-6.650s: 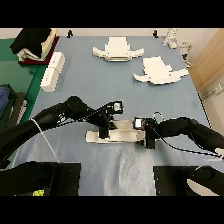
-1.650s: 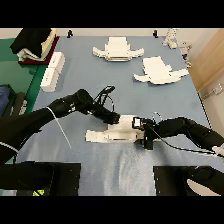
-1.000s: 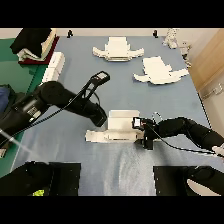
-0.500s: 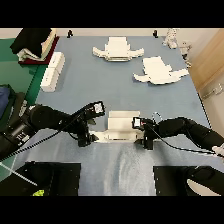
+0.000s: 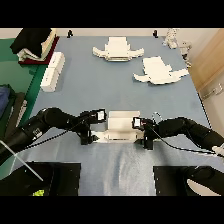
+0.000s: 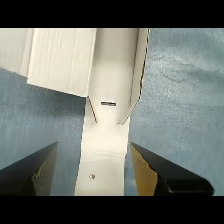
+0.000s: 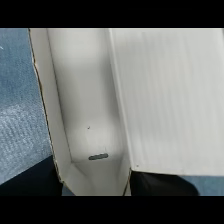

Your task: Fold the box.

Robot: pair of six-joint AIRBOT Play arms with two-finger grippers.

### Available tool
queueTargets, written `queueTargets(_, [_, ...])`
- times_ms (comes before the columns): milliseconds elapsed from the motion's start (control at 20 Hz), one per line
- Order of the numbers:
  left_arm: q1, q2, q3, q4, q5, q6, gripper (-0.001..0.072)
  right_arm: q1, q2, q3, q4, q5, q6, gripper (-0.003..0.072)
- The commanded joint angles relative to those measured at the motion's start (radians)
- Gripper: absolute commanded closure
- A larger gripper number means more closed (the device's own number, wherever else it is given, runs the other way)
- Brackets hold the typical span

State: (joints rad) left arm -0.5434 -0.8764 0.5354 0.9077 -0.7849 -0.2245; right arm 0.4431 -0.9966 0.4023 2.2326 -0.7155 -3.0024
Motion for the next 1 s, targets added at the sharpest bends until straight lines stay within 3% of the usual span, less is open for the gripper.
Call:
queueTargets(0, [-0.002,-0.081,-0.006,-0.115,0.059,0.123,0.0020,0.000,0.000,-0.001,0.000,0.000,0.000,0.0279])
queueTargets(100, [-0.007,-0.112,-0.006,-0.128,0.058,0.131,0.0021,0.000,0.000,-0.001,0.000,0.000,0.000,0.0279])
queueTargets(200, [-0.010,-0.130,-0.006,-0.131,0.059,0.133,0.0224,0.000,0.000,-0.001,0.000,0.000,0.000,0.0279])
queueTargets(250, [-0.012,-0.136,-0.006,-0.132,0.059,0.139,0.0262,0.000,0.000,-0.001,0.000,0.000,0.000,0.0279])
queueTargets(450, [-0.030,-0.173,-0.006,-0.235,0.056,0.221,0.0264,0.000,0.000,-0.001,0.000,0.000,0.000,0.0279])
queueTargets(500, [-0.035,-0.182,-0.006,-0.237,0.051,0.230,0.0315,0.000,0.000,-0.001,0.000,0.000,0.000,0.0279])
queueTargets(550, [-0.037,-0.189,-0.006,-0.231,0.043,0.241,0.0446,0.000,0.000,-0.001,0.000,0.000,0.000,0.0279])
queueTargets(600, [-0.037,-0.192,-0.006,-0.231,0.045,0.244,0.0485,0.000,0.000,-0.001,0.000,0.000,0.000,0.0279])
queueTargets(750, [-0.037,-0.192,-0.006,-0.236,0.072,0.244,0.0505,0.000,0.000,-0.001,0.000,0.000,0.000,0.0279])
queueTargets(800, [-0.037,-0.192,-0.006,-0.236,0.072,0.250,0.0665,0.000,0.000,-0.001,0.000,0.000,0.000,0.0279])
queueTargets(950, [-0.037,-0.198,-0.006,-0.293,0.071,0.279,0.0675,0.000,0.000,-0.001,0.000,0.000,0.000,0.0279])
